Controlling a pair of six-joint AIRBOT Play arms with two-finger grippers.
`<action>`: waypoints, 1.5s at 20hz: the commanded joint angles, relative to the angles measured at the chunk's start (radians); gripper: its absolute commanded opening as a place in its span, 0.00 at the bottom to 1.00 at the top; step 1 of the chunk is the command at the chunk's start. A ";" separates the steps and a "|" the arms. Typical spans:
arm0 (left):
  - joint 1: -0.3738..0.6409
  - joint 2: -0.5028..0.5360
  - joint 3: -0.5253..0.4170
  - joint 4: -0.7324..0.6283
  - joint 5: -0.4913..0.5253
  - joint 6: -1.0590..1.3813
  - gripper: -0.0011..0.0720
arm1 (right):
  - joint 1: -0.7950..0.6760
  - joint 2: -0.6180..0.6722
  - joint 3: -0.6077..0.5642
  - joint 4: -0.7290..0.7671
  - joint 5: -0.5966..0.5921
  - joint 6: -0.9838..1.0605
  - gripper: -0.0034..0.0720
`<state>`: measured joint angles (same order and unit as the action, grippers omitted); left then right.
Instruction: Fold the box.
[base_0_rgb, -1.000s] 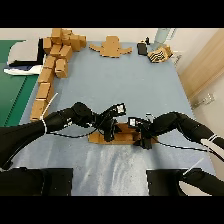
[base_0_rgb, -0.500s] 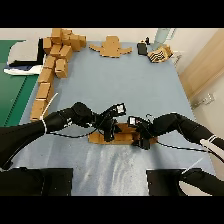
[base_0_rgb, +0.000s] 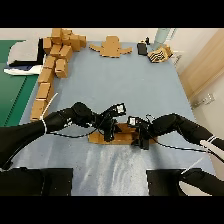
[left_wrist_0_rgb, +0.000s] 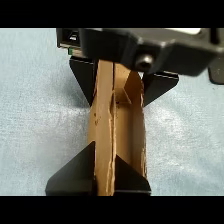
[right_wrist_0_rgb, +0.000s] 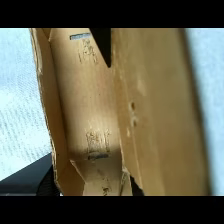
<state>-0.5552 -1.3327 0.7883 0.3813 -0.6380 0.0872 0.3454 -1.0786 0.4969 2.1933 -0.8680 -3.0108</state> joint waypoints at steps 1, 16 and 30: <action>0.000 0.000 0.000 0.000 0.000 0.000 0.03 | 0.004 0.000 -0.002 -0.006 -0.009 0.001 0.66; 0.000 0.000 0.000 0.000 0.000 0.000 0.03 | 0.004 0.000 -0.002 -0.005 -0.009 0.001 0.66; 0.000 0.000 0.002 -0.018 0.004 -0.002 0.11 | 0.004 0.000 -0.002 -0.005 -0.008 0.001 0.66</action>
